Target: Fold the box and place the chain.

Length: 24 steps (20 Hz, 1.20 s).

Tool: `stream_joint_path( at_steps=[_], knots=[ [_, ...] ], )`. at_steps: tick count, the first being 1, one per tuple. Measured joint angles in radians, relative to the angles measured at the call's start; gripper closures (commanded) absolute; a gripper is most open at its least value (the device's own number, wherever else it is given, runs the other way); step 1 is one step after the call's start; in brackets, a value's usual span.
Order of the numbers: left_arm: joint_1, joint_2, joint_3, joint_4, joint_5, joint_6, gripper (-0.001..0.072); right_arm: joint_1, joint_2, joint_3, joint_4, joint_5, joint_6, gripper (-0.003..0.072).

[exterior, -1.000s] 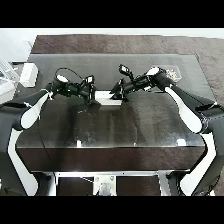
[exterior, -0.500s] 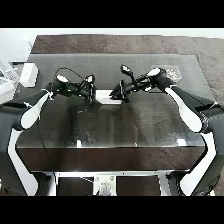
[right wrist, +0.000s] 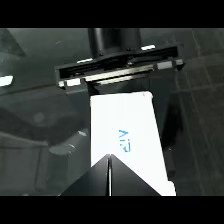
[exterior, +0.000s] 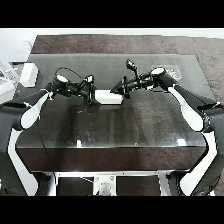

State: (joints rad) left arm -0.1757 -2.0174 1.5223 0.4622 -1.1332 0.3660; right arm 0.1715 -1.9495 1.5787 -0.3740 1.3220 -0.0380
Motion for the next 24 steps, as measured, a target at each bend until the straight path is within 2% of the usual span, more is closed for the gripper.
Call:
stream_joint_path(
  at_steps=[6,19,24],
  knots=[
    [0.000,0.000,0.000,0.000,0.000,0.001,0.0177,0.005,0.000,0.000,-0.087,-0.045,0.000,0.0680],
    [0.000,0.000,0.000,0.002,-0.002,0.003,0.0177,0.031,-0.006,-0.032,-0.179,-0.063,-0.063,0.0681],
    [0.000,0.000,0.000,0.001,-0.002,0.002,0.0177,0.027,0.011,-0.036,-0.148,-0.066,-0.074,0.0681]
  ],
)
